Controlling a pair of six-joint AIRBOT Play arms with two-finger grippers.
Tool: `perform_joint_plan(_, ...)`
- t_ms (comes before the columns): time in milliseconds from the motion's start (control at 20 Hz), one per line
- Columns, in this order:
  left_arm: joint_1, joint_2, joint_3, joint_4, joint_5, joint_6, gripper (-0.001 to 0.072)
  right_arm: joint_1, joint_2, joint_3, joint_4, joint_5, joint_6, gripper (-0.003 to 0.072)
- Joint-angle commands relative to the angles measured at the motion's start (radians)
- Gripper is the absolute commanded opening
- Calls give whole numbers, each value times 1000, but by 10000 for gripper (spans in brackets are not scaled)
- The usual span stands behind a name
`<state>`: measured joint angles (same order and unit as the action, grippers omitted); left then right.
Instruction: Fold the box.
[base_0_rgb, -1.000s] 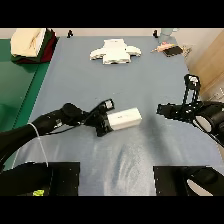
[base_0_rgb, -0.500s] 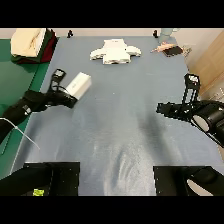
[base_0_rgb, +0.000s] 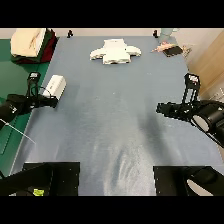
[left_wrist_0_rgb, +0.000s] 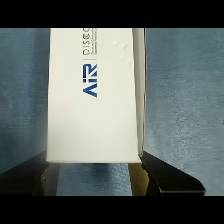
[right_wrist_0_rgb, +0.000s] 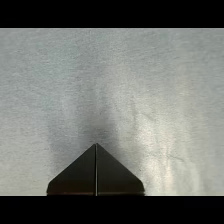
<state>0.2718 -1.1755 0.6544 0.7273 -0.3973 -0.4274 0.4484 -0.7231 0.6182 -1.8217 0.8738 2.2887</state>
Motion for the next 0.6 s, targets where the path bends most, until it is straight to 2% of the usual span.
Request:
perform_joint_plan(0, 17, -22, 1, 18, 39, -8, 536, 0, -1, 1, 13, 0, 0, 5)
perform_joint_plan(550, 46, -51, -28, 21, 47, -10, 536, 0, -1, 1, 25, 0, 0, 5)
